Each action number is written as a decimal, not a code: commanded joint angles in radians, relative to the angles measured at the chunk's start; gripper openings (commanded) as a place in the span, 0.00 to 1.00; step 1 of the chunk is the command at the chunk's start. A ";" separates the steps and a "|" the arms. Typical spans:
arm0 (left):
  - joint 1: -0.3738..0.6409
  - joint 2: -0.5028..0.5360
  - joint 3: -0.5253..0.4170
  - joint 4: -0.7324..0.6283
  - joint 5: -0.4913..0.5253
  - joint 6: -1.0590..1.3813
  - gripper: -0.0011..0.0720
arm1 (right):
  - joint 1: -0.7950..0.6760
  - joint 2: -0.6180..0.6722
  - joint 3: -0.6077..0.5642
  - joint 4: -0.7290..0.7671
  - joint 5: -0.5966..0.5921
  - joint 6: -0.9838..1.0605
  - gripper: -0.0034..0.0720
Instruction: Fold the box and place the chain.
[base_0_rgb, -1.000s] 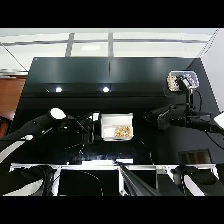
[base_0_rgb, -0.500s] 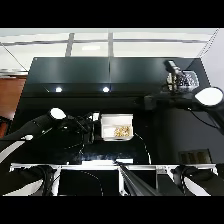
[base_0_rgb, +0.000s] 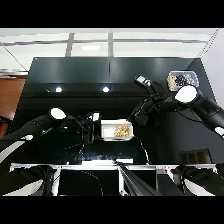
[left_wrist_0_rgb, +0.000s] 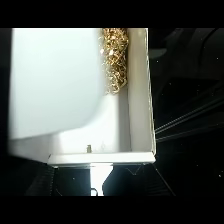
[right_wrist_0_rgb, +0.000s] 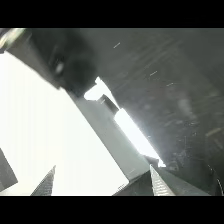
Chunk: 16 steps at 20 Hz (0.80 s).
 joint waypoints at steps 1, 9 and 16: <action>0.000 0.000 0.001 0.000 0.001 0.000 0.48 | 0.009 -0.005 -0.002 -0.027 0.045 -0.105 1.00; 0.000 -0.001 0.001 -0.003 -0.009 0.000 0.48 | 0.069 -0.005 -0.052 -0.020 0.050 -0.200 1.00; 0.000 -0.001 0.001 -0.003 -0.009 0.000 0.48 | 0.105 -0.005 -0.052 -0.020 0.051 -0.289 1.00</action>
